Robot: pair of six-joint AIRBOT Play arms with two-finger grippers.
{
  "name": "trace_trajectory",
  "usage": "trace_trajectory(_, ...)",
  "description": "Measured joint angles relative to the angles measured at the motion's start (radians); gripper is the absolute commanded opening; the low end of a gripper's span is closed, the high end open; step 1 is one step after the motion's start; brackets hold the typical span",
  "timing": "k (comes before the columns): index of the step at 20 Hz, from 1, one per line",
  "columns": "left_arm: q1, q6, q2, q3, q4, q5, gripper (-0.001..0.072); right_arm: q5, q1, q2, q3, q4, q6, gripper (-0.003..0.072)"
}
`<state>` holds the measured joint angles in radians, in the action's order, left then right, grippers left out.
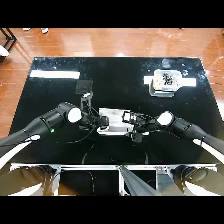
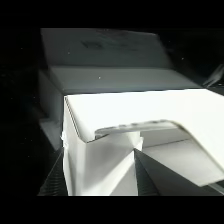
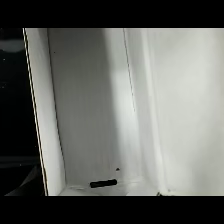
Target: Fold the box and place the chain.
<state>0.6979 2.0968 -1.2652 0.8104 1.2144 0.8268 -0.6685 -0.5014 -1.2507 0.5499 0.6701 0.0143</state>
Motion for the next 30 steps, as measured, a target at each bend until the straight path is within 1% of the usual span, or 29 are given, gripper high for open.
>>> trace_trajectory(4, 0.065, 0.092, -0.041, 0.063, 0.127, 0.061, 0.0527, 0.000, 0.000, 0.000, 0.000, 0.000, -0.001, 0.0295)
trace_trajectory(5, 0.078, 0.112, -0.053, 0.077, 0.146, 0.074, 0.0481, 0.000, 0.000, 0.000, 0.000, 0.000, -0.001, 0.0296)
trace_trajectory(6, 0.089, 0.129, -0.063, 0.090, 0.161, 0.081, 0.0476, 0.000, 0.000, 0.000, 0.000, 0.000, -0.001, 0.0296)
trace_trajectory(7, 0.098, 0.143, -0.073, 0.103, 0.174, 0.089, 0.0431, 0.000, 0.000, 0.000, 0.000, 0.000, -0.001, 0.0296)
trace_trajectory(8, 0.105, 0.157, -0.082, 0.114, 0.187, 0.102, 0.0362, 0.000, 0.000, 0.000, 0.000, 0.000, -0.001, 0.0296)
trace_trajectory(9, 0.111, 0.168, -0.092, 0.125, 0.200, 0.117, 0.0350, 0.000, 0.000, 0.000, 0.000, 0.000, -0.001, 0.0296)
trace_trajectory(13, 0.128, 0.209, -0.121, 0.156, 0.220, 0.152, 0.0350, -0.002, 0.000, 0.000, 0.000, 0.003, 0.000, 0.0296)
trace_trajectory(18, 0.135, 0.266, -0.135, 0.169, 0.242, 0.166, 0.0344, -0.001, 0.000, 0.000, 0.000, 0.002, 0.000, 0.0296)
trace_trajectory(21, 0.136, 0.285, -0.138, 0.171, 0.257, 0.171, 0.0321, -0.001, 0.000, 0.000, 0.000, 0.001, 0.000, 0.0296)
trace_trajectory(23, 0.136, 0.290, -0.140, 0.171, 0.262, 0.174, 0.0283, -0.001, 0.000, 0.000, 0.000, 0.000, 0.000, 0.0296)
trace_trajectory(24, 0.136, 0.292, -0.140, 0.171, 0.266, 0.177, 0.0210, -0.001, 0.000, 0.000, 0.000, 0.000, 0.000, 0.0296)
trace_trajectory(27, 0.136, 0.294, -0.140, 0.171, 0.273, 0.187, 0.0184, -0.001, 0.000, 0.000, 0.000, 0.000, 0.000, 0.0296)
trace_trajectory(28, 0.136, 0.296, -0.140, 0.171, 0.273, 0.187, 0.0138, -0.001, 0.000, 0.000, 0.000, 0.000, 0.000, 0.0296)
trace_trajectory(30, 0.136, 0.293, -0.141, 0.171, 0.275, 0.190, 0.0138, -0.001, 0.000, 0.000, 0.000, 0.000, 0.000, 0.0296)
